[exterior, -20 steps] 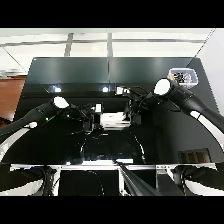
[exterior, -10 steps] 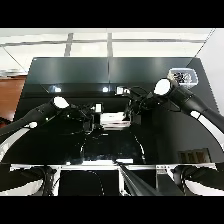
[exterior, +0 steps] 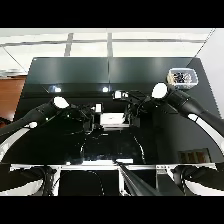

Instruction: Fold the box and place the chain.

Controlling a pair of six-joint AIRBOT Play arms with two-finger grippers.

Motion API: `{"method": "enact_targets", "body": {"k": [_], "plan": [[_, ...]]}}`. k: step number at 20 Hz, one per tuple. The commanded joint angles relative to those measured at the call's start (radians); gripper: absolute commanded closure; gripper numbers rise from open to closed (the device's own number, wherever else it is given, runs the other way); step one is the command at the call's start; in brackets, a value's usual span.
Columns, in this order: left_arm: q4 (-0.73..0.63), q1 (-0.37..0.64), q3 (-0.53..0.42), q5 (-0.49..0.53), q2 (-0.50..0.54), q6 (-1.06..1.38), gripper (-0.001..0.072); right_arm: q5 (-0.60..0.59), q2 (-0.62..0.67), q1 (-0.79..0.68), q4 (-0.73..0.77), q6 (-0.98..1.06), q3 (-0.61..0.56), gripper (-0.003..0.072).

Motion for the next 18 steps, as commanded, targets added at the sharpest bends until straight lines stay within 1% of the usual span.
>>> {"method": "enact_targets", "body": {"k": [1, 3, 4, 5, 6, 7, 9, 10, 12, 14, 16, 18], "plan": [[0.0, 0.0, 0.0, 0.0, 0.0, -0.002, 0.0434, -0.001, 0.035, -0.003, 0.003, 0.026, 0.0, 0.0405], [0.0, 0.0, 0.0, 0.0, 0.0, -0.002, 0.0434, 0.006, 0.089, -0.026, 0.009, 0.154, 0.0, 0.0406], [0.0, 0.0, 0.0, 0.0, 0.0, -0.002, 0.0435, 0.025, 0.108, -0.042, 0.014, 0.293, -0.001, 0.0416], [0.0, 0.0, 0.0, 0.0, 0.0, -0.002, 0.0434, 0.072, 0.11, -0.058, 0.033, 0.459, -0.003, 0.0582], [0.0, 0.0, 0.0, 0.0, 0.0, -0.002, 0.0435, 0.102, 0.104, -0.067, 0.08, 0.53, -0.019, 0.0681], [0.0, 0.0, 0.0, 0.0, 0.0, -0.002, 0.0434, 0.106, 0.099, -0.067, 0.137, 0.535, -0.043, 0.068], [0.0, 0.0, 0.0, 0.0, 0.0, -0.002, 0.0434, 0.054, 0.071, -0.067, 0.291, 0.536, -0.085, 0.068], [0.0, 0.0, 0.0, 0.0, 0.0, -0.002, 0.0435, 0.026, 0.045, -0.068, 0.36, 0.544, -0.092, 0.0679], [0.0, 0.0, 0.0, 0.0, 0.0, -0.002, 0.0435, -0.023, -0.014, -0.067, 0.445, 0.55, -0.093, 0.0678], [-0.002, 0.0, 0.0, 0.0, 0.0, -0.002, 0.0434, -0.056, -0.059, -0.072, 0.439, 0.572, -0.093, 0.0678], [-0.004, 0.0, 0.0, 0.0, 0.0, -0.002, 0.0434, -0.07, -0.087, -0.076, 0.368, 0.653, -0.094, 0.0678], [-0.004, 0.0, 0.0, 0.0, 0.0, -0.002, 0.0434, -0.061, -0.1, -0.075, 0.292, 0.687, -0.095, 0.0677]]}}
